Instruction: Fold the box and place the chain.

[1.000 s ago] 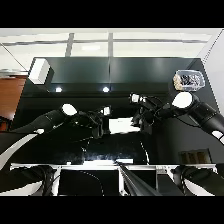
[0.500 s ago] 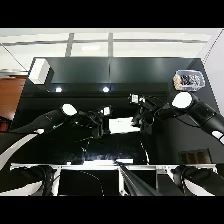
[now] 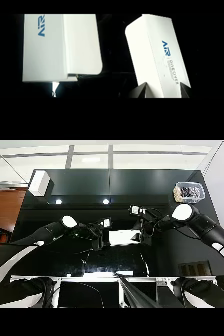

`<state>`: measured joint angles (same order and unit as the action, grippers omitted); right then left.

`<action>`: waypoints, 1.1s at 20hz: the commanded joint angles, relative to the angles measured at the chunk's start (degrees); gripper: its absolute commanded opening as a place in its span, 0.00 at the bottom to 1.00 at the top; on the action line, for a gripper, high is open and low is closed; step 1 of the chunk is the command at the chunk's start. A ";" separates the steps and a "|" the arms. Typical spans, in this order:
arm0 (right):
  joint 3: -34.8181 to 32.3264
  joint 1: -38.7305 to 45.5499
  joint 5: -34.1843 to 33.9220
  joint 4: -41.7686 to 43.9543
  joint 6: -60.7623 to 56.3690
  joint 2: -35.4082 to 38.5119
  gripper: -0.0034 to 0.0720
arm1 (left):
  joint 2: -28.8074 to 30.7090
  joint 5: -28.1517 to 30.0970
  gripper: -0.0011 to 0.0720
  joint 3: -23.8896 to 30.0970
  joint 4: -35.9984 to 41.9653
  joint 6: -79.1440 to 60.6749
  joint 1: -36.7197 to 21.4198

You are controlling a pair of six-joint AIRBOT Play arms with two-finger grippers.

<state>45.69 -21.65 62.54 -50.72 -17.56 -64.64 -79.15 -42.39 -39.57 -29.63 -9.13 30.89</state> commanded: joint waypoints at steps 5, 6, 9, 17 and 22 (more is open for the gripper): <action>0.00 -0.02 -0.96 -0.57 -0.02 -0.04 0.29 | -0.02 0.00 0.56 0.00 -0.02 0.00 0.02; 0.00 -0.02 -0.90 -0.57 -0.02 -0.04 0.29 | -0.02 0.00 0.56 0.00 -0.02 0.00 0.02; 0.00 -0.02 -0.66 -0.55 -0.04 -0.04 0.29 | -0.02 0.00 0.56 0.00 -0.02 0.00 0.02; -0.02 -1.68 -1.36 -2.43 -1.38 -0.04 0.29 | -0.02 0.02 0.56 0.00 -0.35 0.00 0.20; -0.15 -1.68 -1.40 -2.47 -1.55 -0.07 0.29 | -0.02 0.02 0.56 0.00 -0.35 0.00 0.20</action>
